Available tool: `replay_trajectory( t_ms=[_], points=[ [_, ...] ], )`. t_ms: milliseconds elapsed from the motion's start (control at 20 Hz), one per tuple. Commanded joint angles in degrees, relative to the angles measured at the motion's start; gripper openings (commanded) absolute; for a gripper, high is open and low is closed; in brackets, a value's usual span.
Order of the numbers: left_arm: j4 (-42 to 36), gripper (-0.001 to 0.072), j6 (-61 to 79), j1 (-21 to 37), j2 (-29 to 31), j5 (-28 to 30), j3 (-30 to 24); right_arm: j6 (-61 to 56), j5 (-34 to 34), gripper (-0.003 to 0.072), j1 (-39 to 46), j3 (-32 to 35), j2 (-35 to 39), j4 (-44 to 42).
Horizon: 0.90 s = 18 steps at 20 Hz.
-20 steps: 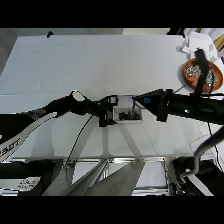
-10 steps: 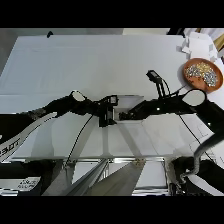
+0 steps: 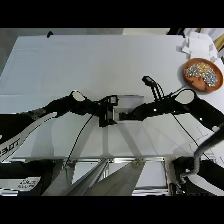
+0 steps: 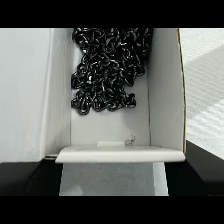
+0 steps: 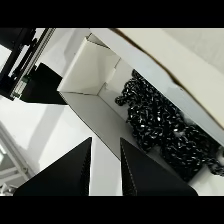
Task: Fold the box and place the chain.
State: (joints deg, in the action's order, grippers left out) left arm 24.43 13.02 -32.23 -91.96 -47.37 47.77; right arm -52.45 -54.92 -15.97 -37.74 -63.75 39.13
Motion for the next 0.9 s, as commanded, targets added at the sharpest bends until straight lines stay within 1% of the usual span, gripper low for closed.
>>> replay_trajectory(
  t_ms=[0,100,200,250,300,350,400,450,600,700,850],
  points=[
    [0.0,0.0252,0.0,0.0,0.0,0.0,0.0,-1.0,-2.1,0.0201,6.6,-0.1,4.2,0.2],
    [0.0,0.0252,0.0,0.0,0.0,0.0,0.0,-2.2,-2.4,0.0195,14.7,-0.1,8.6,1.4],
    [0.0,0.0252,0.0,0.0,0.0,0.0,0.0,-8.1,-0.7,0.0195,23.2,-0.1,10.7,5.2],
    [0.0,0.0252,0.0,0.0,0.0,0.0,0.0,-10.0,0.2,0.0195,26.0,-0.1,10.6,8.8],
    [0.0,0.0252,0.0,0.0,0.0,0.0,0.0,-13.0,1.9,0.0200,27.6,-0.1,10.2,14.7],
    [0.0,0.0252,0.0,0.0,0.0,0.0,0.0,-16.7,3.8,0.0268,28.0,-0.1,9.7,20.7],
    [0.0,0.0252,0.0,0.0,0.0,0.0,0.0,-19.9,5.5,0.0408,27.8,-0.1,8.7,25.7],
    [0.0,0.0252,0.0,0.0,0.0,0.0,0.0,-20.7,6.9,0.0443,27.4,-0.1,7.6,28.2],
    [0.0,0.0252,0.0,0.0,0.0,0.0,0.0,-20.7,10.5,0.0437,25.6,-0.1,2.6,31.6],
    [0.0,0.0252,0.0,0.0,0.0,0.0,0.0,-20.9,13.1,0.0360,24.1,-0.1,-0.9,33.2],
    [0.0,0.0252,0.0,0.0,0.0,0.0,0.0,-20.9,17.0,0.0360,22.3,-0.1,-4.9,33.4]
  ],
)
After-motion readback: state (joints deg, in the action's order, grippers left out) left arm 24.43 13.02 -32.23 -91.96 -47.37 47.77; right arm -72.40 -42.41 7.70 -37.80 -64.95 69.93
